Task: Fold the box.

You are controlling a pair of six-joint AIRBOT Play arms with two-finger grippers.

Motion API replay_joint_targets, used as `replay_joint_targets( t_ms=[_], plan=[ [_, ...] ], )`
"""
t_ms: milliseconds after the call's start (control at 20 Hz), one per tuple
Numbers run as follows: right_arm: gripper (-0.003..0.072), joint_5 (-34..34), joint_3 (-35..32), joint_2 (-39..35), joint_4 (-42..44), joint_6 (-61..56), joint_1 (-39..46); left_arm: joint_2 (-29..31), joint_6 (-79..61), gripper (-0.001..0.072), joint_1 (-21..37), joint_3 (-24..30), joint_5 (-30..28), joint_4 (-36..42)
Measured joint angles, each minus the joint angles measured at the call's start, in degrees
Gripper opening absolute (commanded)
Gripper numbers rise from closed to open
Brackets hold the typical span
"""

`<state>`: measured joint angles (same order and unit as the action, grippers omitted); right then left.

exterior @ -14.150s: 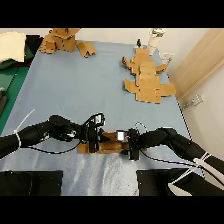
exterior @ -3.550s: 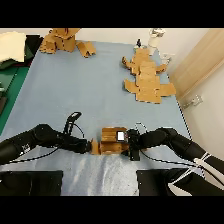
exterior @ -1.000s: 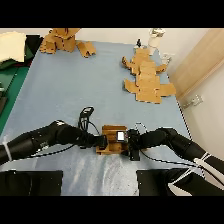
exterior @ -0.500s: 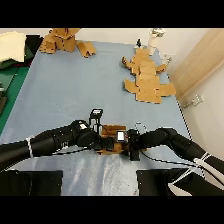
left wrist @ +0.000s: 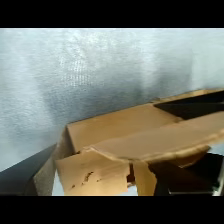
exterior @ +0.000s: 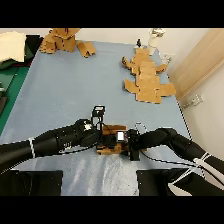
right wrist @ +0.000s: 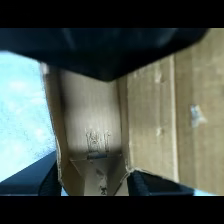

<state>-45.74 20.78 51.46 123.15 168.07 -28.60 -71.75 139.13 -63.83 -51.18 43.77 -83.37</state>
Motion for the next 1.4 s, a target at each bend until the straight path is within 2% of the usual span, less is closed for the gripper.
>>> replay_joint_targets(
  t_ms=[350, 1100, 1400],
  plan=[
    [0.0440, -0.02, 0.00, 0.00, 0.00, 0.00, 0.00, 0.28, -1.16, 0.0720, -0.04, -0.63, -0.44, 1.05],
    [0.0440, 0.04, 0.02, -0.07, 0.48, 0.02, -0.04, 0.37, -5.60, 0.0720, -0.04, -8.22, 15.17, 0.94],
    [0.0440, -0.02, 0.00, -0.02, 0.07, 0.02, -0.02, 0.04, -7.65, 0.0720, -0.04, -8.87, 16.37, 0.96]
  ],
)
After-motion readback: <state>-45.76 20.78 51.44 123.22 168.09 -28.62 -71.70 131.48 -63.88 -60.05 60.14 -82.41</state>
